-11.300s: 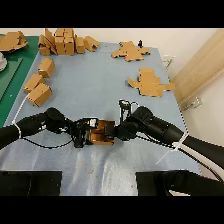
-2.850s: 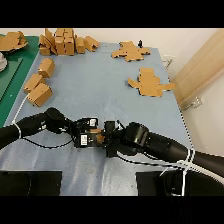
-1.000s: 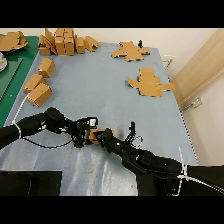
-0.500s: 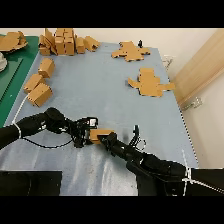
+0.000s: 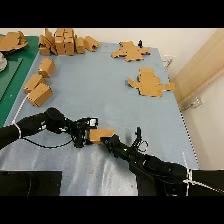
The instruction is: Fold the box.
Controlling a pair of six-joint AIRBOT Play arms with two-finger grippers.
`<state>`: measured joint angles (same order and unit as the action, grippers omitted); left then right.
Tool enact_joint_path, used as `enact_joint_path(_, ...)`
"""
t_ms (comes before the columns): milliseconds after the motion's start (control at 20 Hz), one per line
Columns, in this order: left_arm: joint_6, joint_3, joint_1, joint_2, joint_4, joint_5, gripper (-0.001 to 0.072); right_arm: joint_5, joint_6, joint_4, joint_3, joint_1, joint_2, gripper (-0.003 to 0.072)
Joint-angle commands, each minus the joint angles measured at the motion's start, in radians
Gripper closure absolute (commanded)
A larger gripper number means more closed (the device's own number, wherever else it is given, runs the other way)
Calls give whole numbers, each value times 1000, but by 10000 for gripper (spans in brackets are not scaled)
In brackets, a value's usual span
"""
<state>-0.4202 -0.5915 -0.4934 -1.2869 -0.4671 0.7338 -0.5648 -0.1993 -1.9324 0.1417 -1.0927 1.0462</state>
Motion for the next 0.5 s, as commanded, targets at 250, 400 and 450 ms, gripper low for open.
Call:
enact_joint_path(250, 0, 0, 0, 0, 0, 0, 329, 42, -44, -1, -4, 0, 0, 685)
enact_joint_path(400, 0, 0, 0, 0, 0, 0, 329, -24, -44, 0, -3, 0, -10, 685)
enact_joint_path(450, 0, 0, 0, 0, 0, 0, 329, -51, -45, 3, -3, 0, -27, 685)
